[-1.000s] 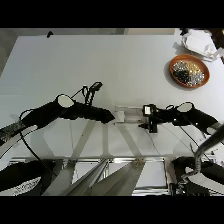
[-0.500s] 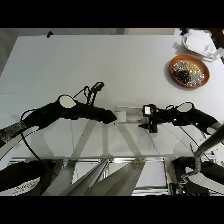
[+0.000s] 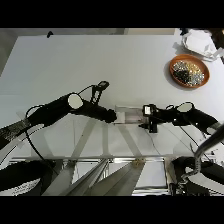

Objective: Fold the box and place the chain.

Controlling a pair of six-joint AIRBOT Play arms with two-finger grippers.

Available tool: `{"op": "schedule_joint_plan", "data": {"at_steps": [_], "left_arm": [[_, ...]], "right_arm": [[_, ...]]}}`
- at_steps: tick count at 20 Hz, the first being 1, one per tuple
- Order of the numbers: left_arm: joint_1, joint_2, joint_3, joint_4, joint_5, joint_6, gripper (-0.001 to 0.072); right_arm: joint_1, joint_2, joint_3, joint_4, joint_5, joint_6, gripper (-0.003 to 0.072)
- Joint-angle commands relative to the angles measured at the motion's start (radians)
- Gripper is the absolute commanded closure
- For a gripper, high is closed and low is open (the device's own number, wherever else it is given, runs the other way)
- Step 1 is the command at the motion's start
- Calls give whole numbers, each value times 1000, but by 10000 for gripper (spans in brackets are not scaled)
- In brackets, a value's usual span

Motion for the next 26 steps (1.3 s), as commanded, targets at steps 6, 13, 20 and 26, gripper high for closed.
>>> {"op": "schedule_joint_plan", "data": {"at_steps": [6,13,20,26], "left_arm": [[-61,-53,107,117,6,-167,431],[-110,-78,162,357,-29,-438,431],[-166,-201,295,474,-126,-656,432],[-179,-296,379,520,-232,-790,433]], "right_arm": [[0,1,0,0,0,0,276],[0,1,0,0,0,0,276],[0,1,0,0,0,0,276],[0,1,0,0,0,0,276]]}}
